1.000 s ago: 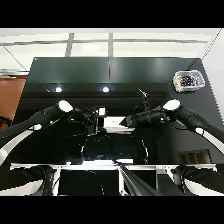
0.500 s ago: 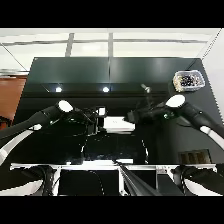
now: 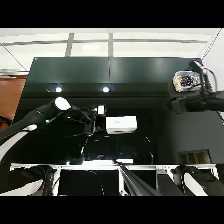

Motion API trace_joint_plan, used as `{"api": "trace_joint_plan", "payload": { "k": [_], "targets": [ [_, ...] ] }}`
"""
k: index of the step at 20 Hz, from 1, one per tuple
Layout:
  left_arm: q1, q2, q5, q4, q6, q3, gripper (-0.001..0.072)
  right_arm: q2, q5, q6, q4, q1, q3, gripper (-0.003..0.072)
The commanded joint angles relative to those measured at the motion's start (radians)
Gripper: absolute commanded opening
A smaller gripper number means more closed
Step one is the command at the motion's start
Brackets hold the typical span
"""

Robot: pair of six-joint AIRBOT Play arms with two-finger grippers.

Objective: Fold the box and place the chain.

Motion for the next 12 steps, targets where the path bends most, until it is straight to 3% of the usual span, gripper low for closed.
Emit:
{"api": "trace_joint_plan", "payload": {
  "k": [1, 3, 5, 8, 12],
  "targets": [
    [0.008, 0.101, -0.09, 0.106, -0.254, 0.032, 0.0713, 0.039, 0.063, 0.031, -0.101, -0.138, -0.012, 0.0012],
    [-0.004, 0.133, -0.146, 0.021, -0.264, 0.07, 0.0712, 0.039, 0.01, 0.031, -0.095, -0.15, -0.043, 0.0012],
    [-0.058, 0.118, -0.132, -0.013, -0.314, 0.125, 0.0711, 0.039, -0.05, 0.032, -0.075, -0.15, -0.082, 0.0012],
    [-0.171, 0.018, -0.032, -0.016, -0.363, 0.208, 0.0711, 0.039, -0.117, 0.032, -0.031, -0.15, -0.14, 0.0012],
    [-0.233, -0.126, -0.009, -0.011, -0.514, 0.302, 0.0711, 0.039, -0.117, 0.031, -0.037, -0.15, -0.175, 0.0012]
  ]
}}
